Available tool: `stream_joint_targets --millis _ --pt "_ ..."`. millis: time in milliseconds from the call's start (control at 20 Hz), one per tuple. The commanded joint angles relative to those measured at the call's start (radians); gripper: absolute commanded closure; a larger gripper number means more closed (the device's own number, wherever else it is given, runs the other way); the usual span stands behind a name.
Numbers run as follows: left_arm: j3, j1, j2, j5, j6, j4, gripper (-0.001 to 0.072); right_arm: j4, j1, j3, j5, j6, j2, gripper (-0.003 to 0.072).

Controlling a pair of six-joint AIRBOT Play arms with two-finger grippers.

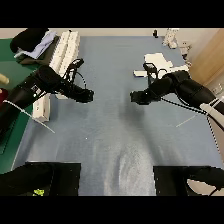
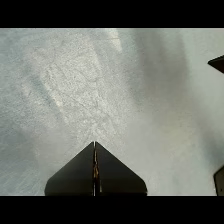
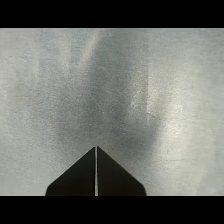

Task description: Fold the box.

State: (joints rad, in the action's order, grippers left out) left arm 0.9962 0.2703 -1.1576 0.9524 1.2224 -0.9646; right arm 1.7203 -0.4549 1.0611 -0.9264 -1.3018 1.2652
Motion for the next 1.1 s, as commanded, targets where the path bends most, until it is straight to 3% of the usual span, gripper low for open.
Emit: stream_joint_targets --millis 0,550,800,850,900,950,1050 --pt "0.001 0.000 -0.001 0.000 -0.001 0.000 0.0697 0.000 0.000 0.001 0.000 0.000 0.001 0.0669" --pt "0.000 0.000 -0.001 0.000 -0.001 0.000 0.0697 0.001 0.000 0.001 0.000 0.000 0.001 0.0669" --pt "0.001 0.000 -0.001 0.000 -0.001 0.000 0.0697 -0.014 0.022 0.028 0.087 0.017 0.024 0.0668" --pt "0.001 0.000 -0.001 0.000 -0.001 0.000 0.0697 -0.041 0.063 0.077 0.067 0.056 0.049 0.0612" --pt "0.001 0.000 -0.001 0.000 -0.001 0.000 0.0697 -0.044 0.124 0.144 0.035 0.077 0.084 0.0448" --pt "0.000 0.000 -0.001 0.000 -0.001 0.000 0.0697 -0.044 0.206 0.233 -0.007 0.079 0.131 0.0370" --pt "0.001 0.000 -0.001 0.000 -0.001 0.000 0.0697 -0.044 0.375 0.426 -0.097 0.066 0.248 0.0369"
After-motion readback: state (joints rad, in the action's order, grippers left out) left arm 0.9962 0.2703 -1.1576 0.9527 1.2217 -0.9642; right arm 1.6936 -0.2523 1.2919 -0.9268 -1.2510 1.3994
